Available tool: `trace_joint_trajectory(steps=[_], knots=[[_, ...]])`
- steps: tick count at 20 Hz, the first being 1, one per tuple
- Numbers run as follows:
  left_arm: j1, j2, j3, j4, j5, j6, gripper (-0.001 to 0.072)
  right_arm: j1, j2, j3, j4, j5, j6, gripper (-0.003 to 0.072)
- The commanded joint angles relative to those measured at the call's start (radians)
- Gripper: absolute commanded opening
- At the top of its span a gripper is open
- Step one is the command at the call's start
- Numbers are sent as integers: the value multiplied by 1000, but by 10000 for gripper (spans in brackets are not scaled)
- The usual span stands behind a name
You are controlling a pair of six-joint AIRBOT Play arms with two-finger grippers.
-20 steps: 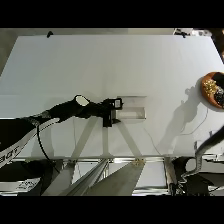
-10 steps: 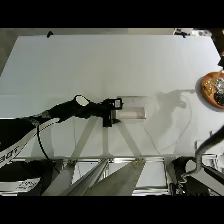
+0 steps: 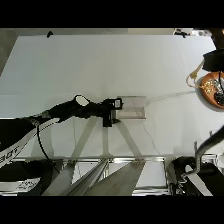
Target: Fold the box and place the chain.
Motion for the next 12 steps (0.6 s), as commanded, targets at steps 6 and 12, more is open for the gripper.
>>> trace_joint_trajectory(steps=[6, 12], knots=[[0, 1, 0, 0, 0, 0, 497, 257, 129, -84, 134, 151, 2, 12], [0, 1, 0, 0, 0, 0, 497, 487, 124, -158, 183, 5, 40, 12]])
